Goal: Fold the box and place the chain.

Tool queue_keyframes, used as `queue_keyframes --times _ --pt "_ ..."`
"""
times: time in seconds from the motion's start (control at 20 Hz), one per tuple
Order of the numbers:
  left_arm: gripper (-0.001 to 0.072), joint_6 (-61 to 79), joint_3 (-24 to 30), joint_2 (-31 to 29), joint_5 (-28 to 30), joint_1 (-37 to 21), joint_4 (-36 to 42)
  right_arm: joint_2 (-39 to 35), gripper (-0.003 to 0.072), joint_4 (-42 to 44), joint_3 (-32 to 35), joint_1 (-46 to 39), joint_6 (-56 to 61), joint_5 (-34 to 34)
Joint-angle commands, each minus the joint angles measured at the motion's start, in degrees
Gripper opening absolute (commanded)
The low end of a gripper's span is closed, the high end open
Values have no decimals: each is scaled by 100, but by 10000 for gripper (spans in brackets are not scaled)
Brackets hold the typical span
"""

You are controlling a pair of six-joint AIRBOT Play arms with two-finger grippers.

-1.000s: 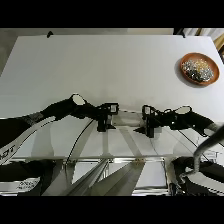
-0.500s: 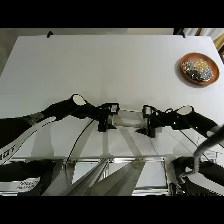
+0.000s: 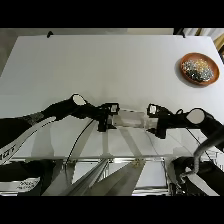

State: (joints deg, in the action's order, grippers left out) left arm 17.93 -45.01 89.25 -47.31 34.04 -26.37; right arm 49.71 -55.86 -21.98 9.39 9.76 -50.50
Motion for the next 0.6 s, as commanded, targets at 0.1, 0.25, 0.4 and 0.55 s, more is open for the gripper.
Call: queue_keyframes --times 0.1,0.25,0.4,0.55 --pt "273 2 2 -4 -7 0 -2 -1512 432 586 -4 2 1150 -144" --pt "273 2 2 -4 -9 0 -2 -1499 15 2647 -2 98 1121 -190" --pt "273 2 2 -4 -7 0 -2 -1163 15 3333 -2 645 1318 461" --pt "273 2 2 -4 -7 0 -2 -531 15 3523 -4 1213 1982 1405"
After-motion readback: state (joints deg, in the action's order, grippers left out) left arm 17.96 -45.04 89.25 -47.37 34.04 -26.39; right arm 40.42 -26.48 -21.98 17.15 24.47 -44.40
